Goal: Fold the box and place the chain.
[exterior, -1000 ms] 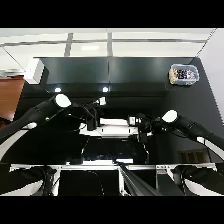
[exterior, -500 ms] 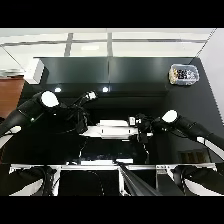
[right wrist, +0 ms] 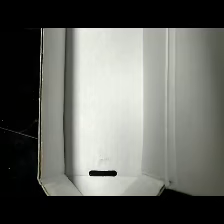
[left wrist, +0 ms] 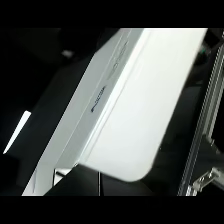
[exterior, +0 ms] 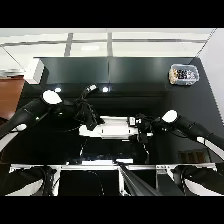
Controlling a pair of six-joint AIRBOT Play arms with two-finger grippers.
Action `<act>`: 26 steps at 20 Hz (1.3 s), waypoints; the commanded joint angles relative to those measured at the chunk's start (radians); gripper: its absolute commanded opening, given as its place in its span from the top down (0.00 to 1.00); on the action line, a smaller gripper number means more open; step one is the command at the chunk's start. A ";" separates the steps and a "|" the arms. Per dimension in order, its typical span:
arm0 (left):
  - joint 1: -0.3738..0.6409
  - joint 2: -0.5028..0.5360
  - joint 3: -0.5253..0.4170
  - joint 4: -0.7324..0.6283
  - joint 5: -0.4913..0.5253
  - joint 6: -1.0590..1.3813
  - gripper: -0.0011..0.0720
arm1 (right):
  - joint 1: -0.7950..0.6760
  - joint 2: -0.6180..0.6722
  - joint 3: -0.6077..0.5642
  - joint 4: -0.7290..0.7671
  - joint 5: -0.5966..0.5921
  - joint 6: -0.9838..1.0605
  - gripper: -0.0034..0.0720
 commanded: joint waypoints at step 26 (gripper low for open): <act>0.154 0.216 -0.084 0.077 0.137 -0.105 0.95 | 0.000 -0.001 0.000 0.000 0.000 0.000 0.33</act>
